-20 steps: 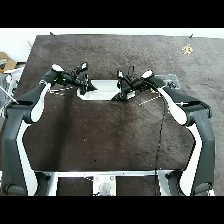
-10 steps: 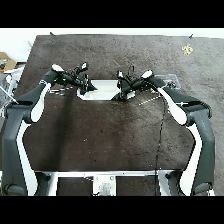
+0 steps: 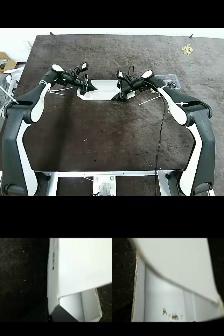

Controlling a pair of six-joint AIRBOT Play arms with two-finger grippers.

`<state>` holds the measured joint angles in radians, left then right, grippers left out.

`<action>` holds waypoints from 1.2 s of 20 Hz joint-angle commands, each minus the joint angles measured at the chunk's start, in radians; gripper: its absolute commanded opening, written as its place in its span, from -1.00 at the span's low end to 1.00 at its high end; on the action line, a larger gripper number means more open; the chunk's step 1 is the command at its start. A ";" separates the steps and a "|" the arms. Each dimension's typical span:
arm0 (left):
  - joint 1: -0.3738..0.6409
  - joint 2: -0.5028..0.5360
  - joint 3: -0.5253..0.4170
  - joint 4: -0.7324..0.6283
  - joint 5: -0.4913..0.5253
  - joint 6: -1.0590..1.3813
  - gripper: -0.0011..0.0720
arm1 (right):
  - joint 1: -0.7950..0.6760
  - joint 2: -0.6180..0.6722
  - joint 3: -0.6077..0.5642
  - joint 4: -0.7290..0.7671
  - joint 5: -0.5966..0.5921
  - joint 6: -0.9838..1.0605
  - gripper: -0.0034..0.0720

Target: Fold the box and place the chain.

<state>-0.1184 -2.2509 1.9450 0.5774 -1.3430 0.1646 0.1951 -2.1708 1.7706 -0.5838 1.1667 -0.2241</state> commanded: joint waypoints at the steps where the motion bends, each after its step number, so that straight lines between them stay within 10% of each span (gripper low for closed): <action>1: 0.001 0.000 0.001 -0.018 -0.010 0.001 -0.17 | -0.001 -0.001 0.000 0.002 0.000 0.000 0.30; 8: 0.067 0.099 0.002 -0.054 -0.064 -0.080 0.00 | -0.001 -0.001 0.000 0.002 0.000 0.000 0.30; 14: 0.172 0.191 0.003 -0.173 -0.336 -0.306 -0.01 | -0.001 -0.001 0.000 0.002 0.000 0.000 0.30; 17: 0.147 0.190 -0.002 -0.059 -0.423 -0.376 -0.94 | -0.001 -0.001 0.000 0.002 0.000 0.000 0.30; 24: 0.022 0.187 -0.094 0.030 -0.238 -0.306 -0.94 | -0.001 -0.001 0.000 0.002 0.000 0.000 0.30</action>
<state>-0.0528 -2.0647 1.8809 0.5861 -1.6623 -0.1822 0.1932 -2.1708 1.7702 -0.5827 1.1667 -0.2245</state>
